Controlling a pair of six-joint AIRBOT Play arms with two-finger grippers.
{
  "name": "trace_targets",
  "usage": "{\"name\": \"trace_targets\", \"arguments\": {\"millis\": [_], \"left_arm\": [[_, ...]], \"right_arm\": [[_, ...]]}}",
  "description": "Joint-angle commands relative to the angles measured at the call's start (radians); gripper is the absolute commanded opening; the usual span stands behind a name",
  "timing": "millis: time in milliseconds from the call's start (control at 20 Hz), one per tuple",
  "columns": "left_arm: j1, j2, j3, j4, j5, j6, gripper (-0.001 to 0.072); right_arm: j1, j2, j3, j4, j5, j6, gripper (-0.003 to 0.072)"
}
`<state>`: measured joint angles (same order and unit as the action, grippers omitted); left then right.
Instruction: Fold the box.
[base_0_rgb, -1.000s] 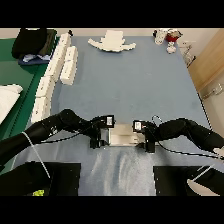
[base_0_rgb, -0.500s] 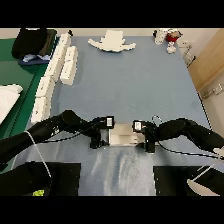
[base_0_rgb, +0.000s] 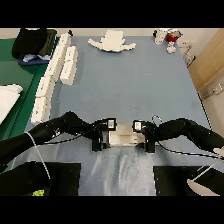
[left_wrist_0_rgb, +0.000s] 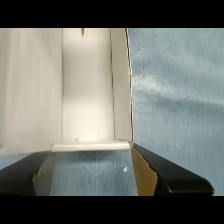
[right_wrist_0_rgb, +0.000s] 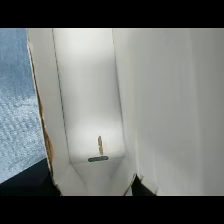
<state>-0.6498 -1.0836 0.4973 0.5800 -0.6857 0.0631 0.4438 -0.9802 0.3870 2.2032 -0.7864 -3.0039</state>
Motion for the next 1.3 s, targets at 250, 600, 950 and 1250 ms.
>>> {"name": "trace_targets", "arguments": {"millis": [250,600,950,1250], "left_arm": [[-0.048,-0.060,-0.005,-0.046,0.077,0.000,0.0695],[-0.049,-0.064,-0.023,-0.076,0.111,0.064,0.0695],[-0.042,-0.064,-0.037,-0.168,0.113,0.162,0.0694],[-0.003,-0.064,-0.039,-0.168,0.092,0.161,0.0694]], "right_arm": [[0.000,0.001,0.000,0.000,0.000,0.000,0.0496],[0.000,0.001,0.000,0.000,0.000,0.000,0.0496],[0.000,0.001,0.000,0.000,0.000,0.000,0.0497],[0.000,0.001,0.000,0.000,0.000,0.000,0.0496]]}}
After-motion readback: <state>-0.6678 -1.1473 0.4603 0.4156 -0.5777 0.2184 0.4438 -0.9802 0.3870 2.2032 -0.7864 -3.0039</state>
